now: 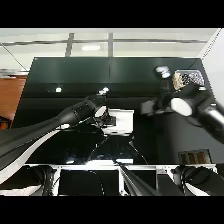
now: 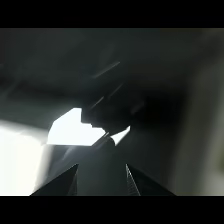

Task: Fold the box and place the chain.

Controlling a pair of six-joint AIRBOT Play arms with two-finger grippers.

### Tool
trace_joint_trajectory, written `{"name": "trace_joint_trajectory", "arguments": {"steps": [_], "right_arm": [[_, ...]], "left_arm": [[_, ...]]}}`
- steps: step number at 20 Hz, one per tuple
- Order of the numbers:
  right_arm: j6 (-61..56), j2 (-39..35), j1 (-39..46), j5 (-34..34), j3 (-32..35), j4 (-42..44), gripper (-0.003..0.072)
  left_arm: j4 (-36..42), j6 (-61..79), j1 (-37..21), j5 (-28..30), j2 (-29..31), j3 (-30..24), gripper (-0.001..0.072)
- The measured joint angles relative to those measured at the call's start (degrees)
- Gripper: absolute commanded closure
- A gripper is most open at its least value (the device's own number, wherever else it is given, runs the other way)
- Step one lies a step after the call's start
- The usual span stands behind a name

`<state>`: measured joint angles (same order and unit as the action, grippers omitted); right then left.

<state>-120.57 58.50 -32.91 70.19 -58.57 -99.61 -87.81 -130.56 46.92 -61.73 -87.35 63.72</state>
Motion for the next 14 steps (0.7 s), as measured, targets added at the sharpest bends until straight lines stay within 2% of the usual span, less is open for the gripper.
{"name": "trace_joint_trajectory", "arguments": {"steps": [2,3,4,6,9,12,14], "right_arm": [[0.17,-1.55,5.25,-2.89,1.29,-8.13,0.0329],[0.20,-1.81,8.50,-5.62,2.32,-10.80,0.0081],[0.22,-1.70,12.41,-9.05,3.61,-12.55,-0.0034],[0.44,0.39,20.52,-16.17,5.51,-12.31,-0.0034],[4.94,6.95,32.46,-23.63,4.61,-0.39,-0.0034],[10.29,16.24,40.68,-26.86,-4.17,13.77,-0.0034],[10.47,23.74,43.78,-23.93,-13.46,19.04,-0.0034]], "left_arm": [[0.00,-0.09,0.00,-0.02,0.00,0.00,0.0680],[0.02,-0.09,0.00,-0.04,0.00,0.00,0.0680],[0.02,-0.09,0.00,-0.07,0.00,0.00,0.0680],[0.02,-0.07,0.00,-0.09,0.00,0.02,0.0680],[0.02,-0.04,0.00,-0.09,0.00,0.00,0.0680],[0.02,0.09,0.00,-0.09,0.00,0.00,0.0680],[0.02,0.07,0.00,-0.07,0.00,0.00,0.0680]]}}
